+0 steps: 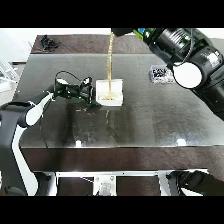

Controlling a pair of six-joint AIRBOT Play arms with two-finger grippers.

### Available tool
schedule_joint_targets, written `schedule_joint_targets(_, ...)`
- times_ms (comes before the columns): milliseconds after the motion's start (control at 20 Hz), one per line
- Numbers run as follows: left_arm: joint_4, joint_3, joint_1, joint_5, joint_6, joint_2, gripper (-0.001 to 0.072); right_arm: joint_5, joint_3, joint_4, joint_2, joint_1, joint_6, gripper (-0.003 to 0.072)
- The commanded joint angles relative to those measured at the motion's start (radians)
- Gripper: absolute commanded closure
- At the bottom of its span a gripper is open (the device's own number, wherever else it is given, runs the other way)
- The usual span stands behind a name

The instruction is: Fold the box and place the chain.

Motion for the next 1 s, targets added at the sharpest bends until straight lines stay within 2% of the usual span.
schedule_joint_targets(0,0.000,0.001,0.001,0.000,0.000,0.001,0.0671,-0.021,0.059,0.000,-0.011,-0.001,-0.050,0.0681)
schedule_joint_targets(600,0.000,0.001,0.001,0.000,0.000,0.001,0.0671,0.070,0.070,0.000,-0.092,-0.001,-0.055,0.0681)
schedule_joint_targets(750,0.000,0.001,0.001,0.000,0.000,0.001,0.0671,0.071,0.023,0.002,-0.103,-0.001,-0.051,0.0680)
schedule_joint_targets(950,0.000,0.000,0.001,0.000,0.000,0.001,0.0671,0.104,-0.122,0.001,-0.108,-0.002,-0.044,0.0681)
